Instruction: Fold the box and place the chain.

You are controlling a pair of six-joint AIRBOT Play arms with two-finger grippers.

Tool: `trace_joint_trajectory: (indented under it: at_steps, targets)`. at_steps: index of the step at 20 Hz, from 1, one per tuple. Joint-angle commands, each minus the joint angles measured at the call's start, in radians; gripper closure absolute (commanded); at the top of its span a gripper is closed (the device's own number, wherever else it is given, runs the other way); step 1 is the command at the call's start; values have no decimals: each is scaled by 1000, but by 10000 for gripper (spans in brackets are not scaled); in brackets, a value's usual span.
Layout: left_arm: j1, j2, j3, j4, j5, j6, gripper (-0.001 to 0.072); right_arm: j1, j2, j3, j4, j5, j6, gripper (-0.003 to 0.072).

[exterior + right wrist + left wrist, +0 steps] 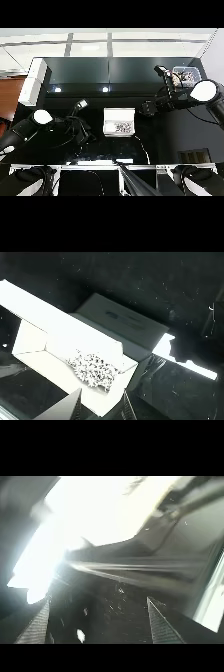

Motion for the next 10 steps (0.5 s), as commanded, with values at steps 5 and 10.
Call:
trace_joint_trajectory:
  at_steps: [5,10]
  targets:
    - [-45,-140,42,-111,70,655,-7,0,1,0,3,16,36,373]
    - [-44,-261,109,-151,117,691,-7,0,1,0,3,18,40,373]
